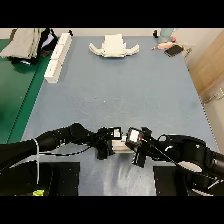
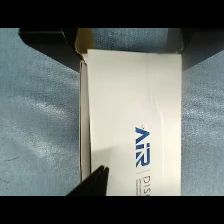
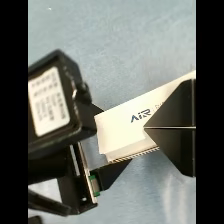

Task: Fold the box.

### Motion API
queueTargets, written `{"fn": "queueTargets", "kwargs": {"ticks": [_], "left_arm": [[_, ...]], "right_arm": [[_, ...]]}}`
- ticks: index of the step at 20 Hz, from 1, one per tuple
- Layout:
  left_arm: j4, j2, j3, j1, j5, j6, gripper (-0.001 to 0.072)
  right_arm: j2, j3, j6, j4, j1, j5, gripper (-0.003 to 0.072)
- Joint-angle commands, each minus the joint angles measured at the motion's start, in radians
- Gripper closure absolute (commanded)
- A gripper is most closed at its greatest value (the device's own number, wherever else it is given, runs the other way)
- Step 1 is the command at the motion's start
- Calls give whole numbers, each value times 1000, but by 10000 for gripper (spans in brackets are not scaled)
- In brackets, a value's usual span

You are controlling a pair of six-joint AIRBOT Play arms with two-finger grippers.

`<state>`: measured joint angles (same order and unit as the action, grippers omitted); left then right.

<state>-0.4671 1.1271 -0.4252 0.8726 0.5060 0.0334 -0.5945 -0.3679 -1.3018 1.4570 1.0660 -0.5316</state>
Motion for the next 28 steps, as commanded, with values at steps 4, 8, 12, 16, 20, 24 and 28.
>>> {"fn": "queueTargets", "kwargs": {"ticks": [4,8,12,16,20,24,28], "left_arm": [[0,0,0,0,0,0,188],[0,0,0,0,0,0,188],[0,0,0,0,0,0,188],[0,0,0,0,0,0,188],[0,0,0,0,0,0,188],[0,0,0,0,0,0,188],[0,0,0,0,0,0,188]], "right_arm": [[28,113,-106,-100,0,159,685],[28,150,-105,-155,1,164,685],[28,189,-106,-209,1,174,685],[9,200,-123,-209,1,177,685],[-40,200,-139,-209,1,192,685],[-40,199,-138,-216,1,190,685],[-8,166,-138,-211,0,182,685]]}}
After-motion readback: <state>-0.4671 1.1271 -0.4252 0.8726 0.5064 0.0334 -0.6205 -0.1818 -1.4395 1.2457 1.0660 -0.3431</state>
